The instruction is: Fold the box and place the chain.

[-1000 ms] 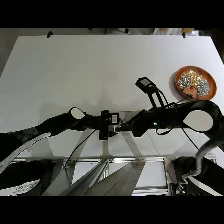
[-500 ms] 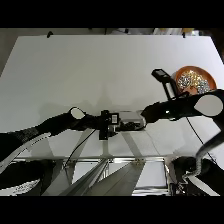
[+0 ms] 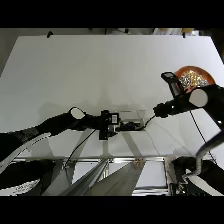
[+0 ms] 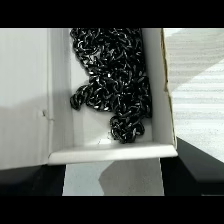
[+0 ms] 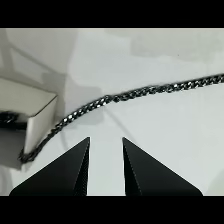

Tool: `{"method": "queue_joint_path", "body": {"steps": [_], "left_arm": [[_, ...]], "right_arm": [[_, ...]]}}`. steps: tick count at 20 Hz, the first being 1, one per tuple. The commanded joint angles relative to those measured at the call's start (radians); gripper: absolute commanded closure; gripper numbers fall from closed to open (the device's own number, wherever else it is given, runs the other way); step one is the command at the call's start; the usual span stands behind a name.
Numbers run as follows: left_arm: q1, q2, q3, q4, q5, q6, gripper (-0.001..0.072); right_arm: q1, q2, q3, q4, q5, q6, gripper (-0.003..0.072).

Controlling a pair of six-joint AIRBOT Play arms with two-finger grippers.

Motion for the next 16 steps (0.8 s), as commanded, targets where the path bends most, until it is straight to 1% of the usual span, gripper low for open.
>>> {"method": "queue_joint_path", "body": {"steps": [1,2,4,10,13,16], "left_arm": [[0.0,0.001,0.0,0.0,0.0,0.0,0.0508],[0.0,0.001,0.0,0.0,0.0,0.0,0.0508],[0.0,0.001,0.0,0.0,0.0,0.0,0.0508],[0.0,0.001,0.0,0.0,0.0,0.0,0.0508],[0.0,0.001,0.0,0.0,0.0,0.0,0.0508],[0.0,0.001,0.0,0.0,0.0,0.0,0.0508]], "right_arm": [[-0.004,-0.114,-0.017,-0.018,-0.043,0.018,0.0449],[-0.004,-0.141,-0.017,-0.019,-0.049,0.018,0.0443],[-0.004,-0.182,-0.017,-0.018,-0.061,0.018,0.0392],[-0.004,-0.227,-0.017,-0.009,-0.148,0.04,0.0393],[-0.003,-0.252,-0.018,-0.007,-0.148,0.063,0.0394],[-0.003,-0.283,-0.018,-0.006,-0.108,0.063,0.0395]]}}
